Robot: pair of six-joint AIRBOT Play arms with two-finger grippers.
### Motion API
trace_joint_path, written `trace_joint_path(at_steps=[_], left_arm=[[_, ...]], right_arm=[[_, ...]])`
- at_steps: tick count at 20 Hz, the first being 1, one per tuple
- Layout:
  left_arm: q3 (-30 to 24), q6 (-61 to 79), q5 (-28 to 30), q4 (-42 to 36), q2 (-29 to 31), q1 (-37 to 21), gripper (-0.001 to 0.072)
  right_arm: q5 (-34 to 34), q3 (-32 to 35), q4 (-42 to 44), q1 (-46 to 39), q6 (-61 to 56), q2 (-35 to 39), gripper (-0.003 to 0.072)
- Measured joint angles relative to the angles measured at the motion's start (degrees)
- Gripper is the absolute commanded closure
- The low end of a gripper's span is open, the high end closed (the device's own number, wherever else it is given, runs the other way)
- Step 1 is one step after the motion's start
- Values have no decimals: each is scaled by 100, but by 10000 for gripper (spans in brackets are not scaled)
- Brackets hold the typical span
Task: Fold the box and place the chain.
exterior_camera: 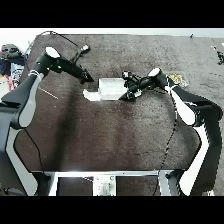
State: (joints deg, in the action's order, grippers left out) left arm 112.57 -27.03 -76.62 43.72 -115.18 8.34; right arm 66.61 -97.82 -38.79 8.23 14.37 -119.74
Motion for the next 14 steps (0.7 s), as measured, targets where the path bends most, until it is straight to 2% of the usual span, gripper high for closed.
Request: trace_joint_path(at_steps=[6,9,14], left_arm=[[-175,-1755,170,542,522,-476,704],[-557,-2474,291,693,597,-721,704],[-1353,-2916,476,608,632,-859,704]], right_arm=[[2,0,-2,0,2,0,223],[2,2,-2,0,2,0,223],[4,0,-2,-2,2,0,223]])
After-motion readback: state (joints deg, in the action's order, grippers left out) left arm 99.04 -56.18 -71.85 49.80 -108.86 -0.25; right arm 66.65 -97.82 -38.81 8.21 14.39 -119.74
